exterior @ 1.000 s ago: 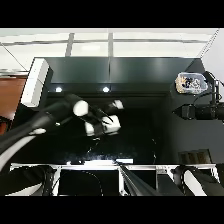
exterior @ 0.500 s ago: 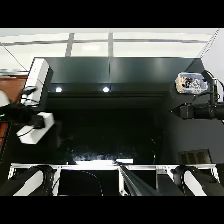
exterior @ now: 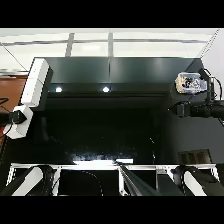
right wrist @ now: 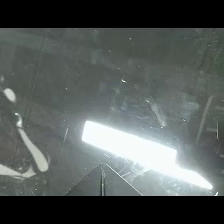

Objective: Fold the box and place the chain.

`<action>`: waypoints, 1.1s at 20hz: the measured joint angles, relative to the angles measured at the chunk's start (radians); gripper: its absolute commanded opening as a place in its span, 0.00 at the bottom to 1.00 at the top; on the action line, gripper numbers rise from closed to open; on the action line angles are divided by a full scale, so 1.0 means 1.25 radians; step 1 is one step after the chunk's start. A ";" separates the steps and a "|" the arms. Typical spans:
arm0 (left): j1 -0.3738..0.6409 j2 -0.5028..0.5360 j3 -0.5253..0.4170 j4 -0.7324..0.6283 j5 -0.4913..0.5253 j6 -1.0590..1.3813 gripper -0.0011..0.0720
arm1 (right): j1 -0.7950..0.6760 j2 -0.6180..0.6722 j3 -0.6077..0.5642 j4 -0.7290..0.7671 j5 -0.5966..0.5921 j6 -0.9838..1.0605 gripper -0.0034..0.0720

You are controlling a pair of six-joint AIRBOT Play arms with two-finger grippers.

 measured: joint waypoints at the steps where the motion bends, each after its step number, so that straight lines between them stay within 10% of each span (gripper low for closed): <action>1: 0.004 -0.005 0.000 -0.022 0.032 0.023 0.42 | 0.001 0.000 0.000 0.000 -0.002 0.000 0.06; 8: 0.003 -0.089 -0.001 -0.100 0.160 0.112 0.45 | 0.003 0.000 0.000 0.002 -0.019 0.002 0.06; 10: -0.011 -0.113 -0.001 -0.112 0.178 0.129 1.00 | 0.003 0.000 0.000 0.002 -0.025 0.002 0.06; 17: -0.073 -0.093 0.115 -0.068 0.163 0.152 0.98 | 0.003 0.000 0.033 0.001 0.029 0.002 0.06; 18: -0.080 -0.081 0.145 -0.068 0.151 0.134 0.84 | 0.003 0.003 0.046 0.002 0.043 0.002 0.06; 19: -0.087 -0.070 0.173 -0.073 0.139 0.109 0.33 | 0.003 0.008 0.060 0.004 0.056 0.002 0.06; 20: -0.095 -0.056 0.199 -0.085 0.115 0.080 0.05 | 0.003 0.017 0.072 0.005 0.069 0.002 0.06; 22: -0.116 -0.027 0.235 -0.123 0.065 0.031 0.05 | 0.003 0.051 0.085 0.000 0.090 0.013 0.06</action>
